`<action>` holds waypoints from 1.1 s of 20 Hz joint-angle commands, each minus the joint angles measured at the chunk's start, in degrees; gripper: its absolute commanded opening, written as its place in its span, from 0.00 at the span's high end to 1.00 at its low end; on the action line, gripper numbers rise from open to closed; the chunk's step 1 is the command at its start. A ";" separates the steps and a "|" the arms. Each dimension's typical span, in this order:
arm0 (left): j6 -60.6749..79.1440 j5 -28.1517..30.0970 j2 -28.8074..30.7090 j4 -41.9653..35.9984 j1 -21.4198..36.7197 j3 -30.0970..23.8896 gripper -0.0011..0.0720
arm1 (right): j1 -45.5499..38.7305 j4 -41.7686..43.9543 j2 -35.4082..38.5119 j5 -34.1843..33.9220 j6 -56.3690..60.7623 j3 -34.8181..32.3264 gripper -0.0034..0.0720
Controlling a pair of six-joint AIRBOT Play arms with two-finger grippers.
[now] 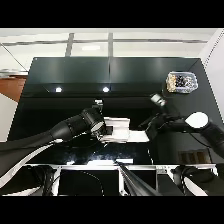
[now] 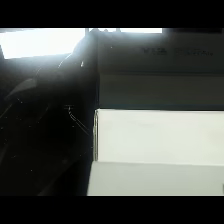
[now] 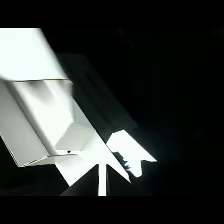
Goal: Fold the box and place the chain.
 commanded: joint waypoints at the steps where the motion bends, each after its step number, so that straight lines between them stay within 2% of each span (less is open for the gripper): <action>1: 0.04 0.00 -0.02 0.00 0.04 0.00 0.94 | -13.20 -3.54 1.70 8.02 23.65 0.00 0.87; 3: 0.04 0.00 -0.02 0.00 0.04 0.00 0.94 | -18.71 -6.78 1.60 7.43 33.40 -1.31 0.89; 7: 0.04 0.00 -0.02 0.00 0.04 0.00 0.94 | -20.63 -4.96 -2.82 9.66 36.89 -8.31 0.89; 10: 0.04 0.00 -0.02 0.00 0.04 0.00 0.94 | -16.13 -0.74 -7.06 8.92 36.63 -10.23 0.89; 13: 0.04 0.00 -0.02 0.00 0.04 0.00 0.94 | -10.23 6.97 -8.76 3.30 35.04 -10.23 0.89; 16: 0.04 0.00 -0.02 0.00 0.04 0.00 0.94 | -5.73 8.11 -9.07 -0.72 35.10 -10.23 0.89; 22: 0.04 0.00 -0.02 0.00 0.04 0.00 0.94 | -1.05 12.96 -9.88 -1.60 32.30 -10.19 0.89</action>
